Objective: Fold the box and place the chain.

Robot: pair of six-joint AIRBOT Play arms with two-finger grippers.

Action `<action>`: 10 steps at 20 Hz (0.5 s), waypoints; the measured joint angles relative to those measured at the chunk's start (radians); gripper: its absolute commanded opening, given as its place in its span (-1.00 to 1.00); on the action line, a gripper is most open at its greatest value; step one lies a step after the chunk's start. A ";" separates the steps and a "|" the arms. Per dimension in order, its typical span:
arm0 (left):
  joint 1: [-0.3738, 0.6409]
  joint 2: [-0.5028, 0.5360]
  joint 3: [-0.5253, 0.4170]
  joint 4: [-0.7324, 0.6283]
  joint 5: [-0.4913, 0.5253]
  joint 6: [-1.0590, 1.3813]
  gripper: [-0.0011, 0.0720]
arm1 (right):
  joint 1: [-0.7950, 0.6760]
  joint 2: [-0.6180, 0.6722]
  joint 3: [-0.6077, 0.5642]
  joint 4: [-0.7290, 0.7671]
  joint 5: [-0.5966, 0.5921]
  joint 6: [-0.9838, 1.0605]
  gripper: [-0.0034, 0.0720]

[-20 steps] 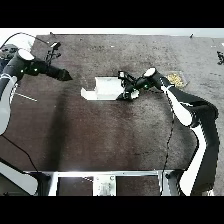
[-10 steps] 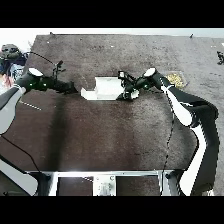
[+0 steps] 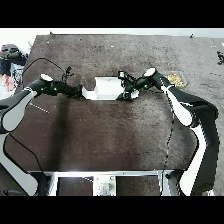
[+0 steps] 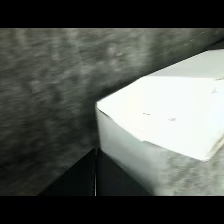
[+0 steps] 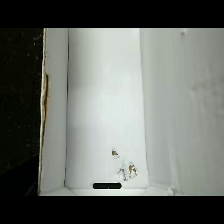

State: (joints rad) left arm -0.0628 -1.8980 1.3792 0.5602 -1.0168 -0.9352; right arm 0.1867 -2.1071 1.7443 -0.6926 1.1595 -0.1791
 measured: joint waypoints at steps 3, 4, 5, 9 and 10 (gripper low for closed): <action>-0.003 -0.003 0.000 -0.031 -0.013 0.011 -0.94 | 0.000 0.000 0.000 0.000 0.000 0.000 0.52; -0.004 -0.004 0.000 -0.044 -0.016 0.013 -0.87 | 0.000 0.000 0.000 0.000 0.000 0.000 0.52; -0.005 -0.004 0.000 -0.059 -0.023 0.019 -0.20 | 0.000 0.000 0.000 0.000 0.000 0.000 0.52; -0.005 -0.005 0.000 -0.140 -0.050 0.045 0.23 | 0.000 0.000 0.000 0.000 0.000 0.000 0.52; -0.005 -0.005 0.000 -0.153 -0.058 0.049 0.22 | 0.000 0.000 0.000 0.000 0.000 0.000 0.52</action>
